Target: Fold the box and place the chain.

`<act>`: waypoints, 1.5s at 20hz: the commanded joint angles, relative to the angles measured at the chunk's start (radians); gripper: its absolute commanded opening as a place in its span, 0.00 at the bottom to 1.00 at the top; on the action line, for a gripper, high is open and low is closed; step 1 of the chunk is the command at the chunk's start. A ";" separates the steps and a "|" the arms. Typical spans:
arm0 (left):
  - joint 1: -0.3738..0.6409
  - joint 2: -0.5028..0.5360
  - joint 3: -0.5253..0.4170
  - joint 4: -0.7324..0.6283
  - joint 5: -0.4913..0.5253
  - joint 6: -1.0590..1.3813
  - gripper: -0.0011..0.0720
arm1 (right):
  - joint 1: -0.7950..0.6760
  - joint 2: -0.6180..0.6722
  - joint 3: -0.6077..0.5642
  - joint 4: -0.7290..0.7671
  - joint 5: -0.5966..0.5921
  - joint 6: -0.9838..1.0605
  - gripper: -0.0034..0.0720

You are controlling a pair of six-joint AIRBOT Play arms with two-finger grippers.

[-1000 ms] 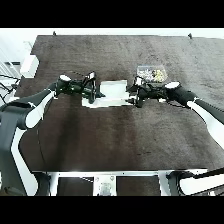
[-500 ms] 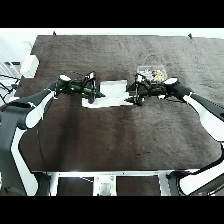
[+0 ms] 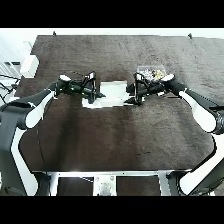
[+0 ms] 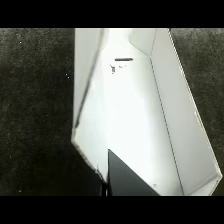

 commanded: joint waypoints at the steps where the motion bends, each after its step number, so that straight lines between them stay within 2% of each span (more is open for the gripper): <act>1: 0.000 0.000 0.000 0.000 0.002 0.000 0.05 | 0.001 -0.028 0.017 -0.010 0.036 0.011 0.89; 24: 0.000 0.000 0.000 -0.001 0.010 0.000 0.05 | 0.049 -0.126 0.089 0.002 0.031 -0.004 0.88; 26: 0.000 0.000 0.000 -0.001 0.010 0.000 0.05 | 0.048 -0.126 0.089 0.010 0.031 -0.005 0.79; 28: 0.000 0.000 0.000 -0.001 0.010 0.000 0.05 | 0.046 -0.126 0.089 0.020 0.028 -0.008 0.79; 29: 0.000 0.000 0.000 -0.001 0.010 0.000 0.05 | 0.046 -0.127 0.089 0.019 0.027 -0.008 0.75; 30: 0.000 0.000 0.000 -0.001 0.010 0.000 0.05 | 0.045 -0.128 0.089 0.017 0.027 -0.008 0.66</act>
